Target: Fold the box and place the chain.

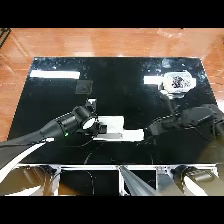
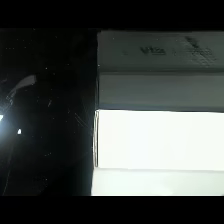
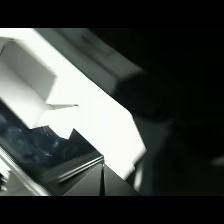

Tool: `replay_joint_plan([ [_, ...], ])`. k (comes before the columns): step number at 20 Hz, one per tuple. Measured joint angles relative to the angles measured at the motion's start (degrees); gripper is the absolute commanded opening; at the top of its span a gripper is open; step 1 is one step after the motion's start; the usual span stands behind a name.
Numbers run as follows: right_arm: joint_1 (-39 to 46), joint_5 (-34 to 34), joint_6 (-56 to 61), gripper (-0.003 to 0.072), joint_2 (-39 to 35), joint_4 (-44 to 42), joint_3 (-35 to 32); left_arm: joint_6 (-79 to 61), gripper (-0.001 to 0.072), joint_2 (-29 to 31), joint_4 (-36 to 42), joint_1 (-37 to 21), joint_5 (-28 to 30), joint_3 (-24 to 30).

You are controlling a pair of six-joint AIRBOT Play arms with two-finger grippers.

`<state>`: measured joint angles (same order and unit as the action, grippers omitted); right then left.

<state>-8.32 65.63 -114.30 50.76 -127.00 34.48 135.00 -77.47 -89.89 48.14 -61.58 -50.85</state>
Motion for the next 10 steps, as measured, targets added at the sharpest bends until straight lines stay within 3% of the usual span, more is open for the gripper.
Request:
replay_joint_plan([
  [5, 7.06, 1.03, 18.34, 0.0017, -1.16, 4.76, -5.29, 0.00, 0.0022, 0.02, -0.02, 0.00, -0.04, 0.00],
  [10, 3.30, -5.57, 24.50, 0.0017, 1.84, -0.94, -10.80, -0.33, 0.0022, 0.00, -0.04, 0.00, -0.02, 0.00],
])
